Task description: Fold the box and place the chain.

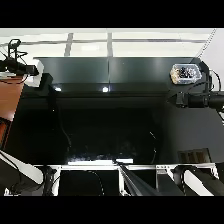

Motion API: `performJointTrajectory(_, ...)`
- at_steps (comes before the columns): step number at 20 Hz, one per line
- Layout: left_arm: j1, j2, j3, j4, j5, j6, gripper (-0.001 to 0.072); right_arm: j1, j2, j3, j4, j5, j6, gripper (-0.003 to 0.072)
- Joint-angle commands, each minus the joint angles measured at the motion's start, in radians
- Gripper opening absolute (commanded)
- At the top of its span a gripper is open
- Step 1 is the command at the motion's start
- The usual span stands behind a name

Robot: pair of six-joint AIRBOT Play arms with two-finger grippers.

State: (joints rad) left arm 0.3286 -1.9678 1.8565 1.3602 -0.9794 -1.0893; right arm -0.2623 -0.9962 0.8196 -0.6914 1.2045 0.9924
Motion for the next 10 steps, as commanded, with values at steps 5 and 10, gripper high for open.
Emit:
performJointTrajectory(5,-0.051,-0.035,0.278,0.072,-0.138,-0.023,0.0707,0.001,0.0,0.0,0.002,-0.092,0.01,0.0019)
performJointTrajectory(10,-0.067,0.224,0.237,0.049,-0.204,-0.192,0.0165,0.053,0.0,0.0,0.006,-0.088,-0.031,0.0019)
